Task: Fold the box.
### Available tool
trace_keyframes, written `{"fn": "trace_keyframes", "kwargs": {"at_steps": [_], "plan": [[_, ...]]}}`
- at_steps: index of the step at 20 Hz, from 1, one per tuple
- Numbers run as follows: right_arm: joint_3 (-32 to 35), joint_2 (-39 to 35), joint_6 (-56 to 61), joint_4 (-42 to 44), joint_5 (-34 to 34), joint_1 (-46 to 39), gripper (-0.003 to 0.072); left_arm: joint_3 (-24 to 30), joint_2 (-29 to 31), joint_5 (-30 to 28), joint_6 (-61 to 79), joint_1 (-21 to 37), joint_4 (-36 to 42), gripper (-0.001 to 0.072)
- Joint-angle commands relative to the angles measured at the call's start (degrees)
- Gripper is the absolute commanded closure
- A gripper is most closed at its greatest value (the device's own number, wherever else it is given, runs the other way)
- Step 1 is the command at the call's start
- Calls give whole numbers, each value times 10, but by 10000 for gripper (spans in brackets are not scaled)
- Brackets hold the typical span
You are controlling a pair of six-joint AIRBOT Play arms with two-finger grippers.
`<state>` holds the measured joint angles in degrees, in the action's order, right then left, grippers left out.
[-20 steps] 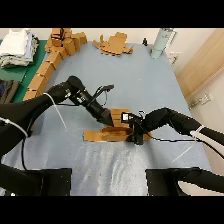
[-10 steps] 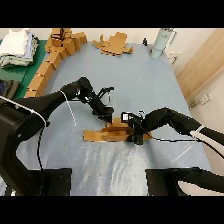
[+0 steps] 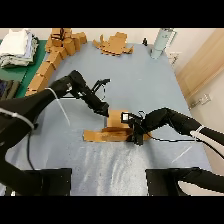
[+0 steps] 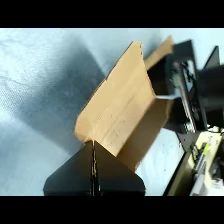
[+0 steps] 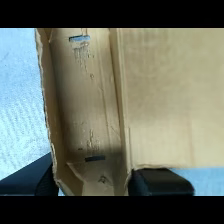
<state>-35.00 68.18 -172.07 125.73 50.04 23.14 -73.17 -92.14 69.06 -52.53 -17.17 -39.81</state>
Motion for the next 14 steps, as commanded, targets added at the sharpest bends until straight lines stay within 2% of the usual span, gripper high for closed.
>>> {"fn": "trace_keyframes", "kwargs": {"at_steps": [1, 3, 6, 9, 10, 11, 12, 14], "plan": [[0, 0, 1, 0, 0, 0, 215, 80, 104, -31, 130, 4, 0, 701], [0, 0, 1, 0, 0, 0, 215, 150, 171, -44, 211, 0, 0, 702], [0, 0, 1, 0, 0, 0, 215, 250, 267, -126, 269, -12, -2, 701], [0, 0, 1, 0, 0, 0, 215, 313, 311, -165, 388, -35, -3, 695], [0, 0, 1, 0, 0, 0, 215, 327, 310, -167, 422, -34, 13, 515], [0, 0, 1, 0, 0, 0, 215, 339, 309, -180, 456, -35, 28, 121], [0, 0, 1, 0, 0, 0, 215, 349, 304, -197, 485, -35, 48, 64], [0, 0, 1, 0, 0, 0, 215, 358, 287, -206, 548, -36, 73, 64]]}}
